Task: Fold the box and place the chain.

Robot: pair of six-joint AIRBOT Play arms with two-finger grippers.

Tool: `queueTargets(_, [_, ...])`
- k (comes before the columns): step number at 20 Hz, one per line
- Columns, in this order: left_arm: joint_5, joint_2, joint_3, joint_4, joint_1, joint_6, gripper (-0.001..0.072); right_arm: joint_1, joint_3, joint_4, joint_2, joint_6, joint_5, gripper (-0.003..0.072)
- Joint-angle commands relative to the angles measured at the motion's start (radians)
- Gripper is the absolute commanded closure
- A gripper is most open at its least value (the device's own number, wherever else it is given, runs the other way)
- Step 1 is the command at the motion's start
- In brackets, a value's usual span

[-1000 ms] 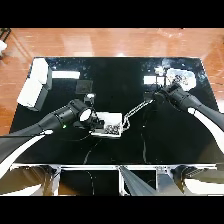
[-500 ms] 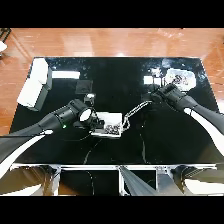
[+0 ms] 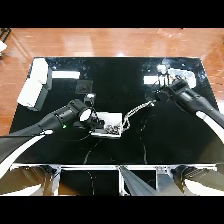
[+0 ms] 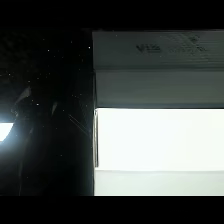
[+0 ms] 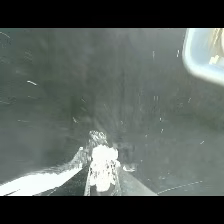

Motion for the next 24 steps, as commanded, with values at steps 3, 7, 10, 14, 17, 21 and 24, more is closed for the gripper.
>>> queueTargets(3, [0.003, 0.000, 0.001, 0.004, 0.001, 0.001, 0.0686, 0.001, 0.001, 0.265, 0.250, -0.254, -0.173, 0.0663])
queueTargets(7, [0.007, 0.000, 0.001, 0.005, 0.001, 0.001, 0.0686, 0.002, 0.001, 0.583, 0.400, -0.447, -0.338, 0.0662])
queueTargets(10, [0.007, 0.000, 0.001, 0.005, 0.001, 0.001, 0.0686, 0.005, 0.001, 0.834, 0.430, -0.535, -0.405, 0.0662])
queueTargets(14, [0.015, 0.000, 0.001, 0.004, 0.001, 0.001, 0.0686, 0.114, 0.001, 0.939, 0.426, -0.548, -0.345, 0.0662])
queueTargets(17, [0.026, 0.000, 0.001, 0.004, 0.001, 0.001, 0.0686, 0.220, 0.001, 0.977, 0.393, -0.525, -0.262, 0.0662])
queueTargets(21, [0.025, 0.000, 0.001, 0.004, 0.001, 0.001, 0.0686, 0.323, 0.001, 1.003, 0.286, -0.526, -0.137, 0.0662])
queueTargets(24, [0.025, 0.000, 0.001, -0.001, 0.001, 0.001, 0.0686, 0.328, 0.001, 0.942, 0.230, -0.520, -0.092, 0.0661])
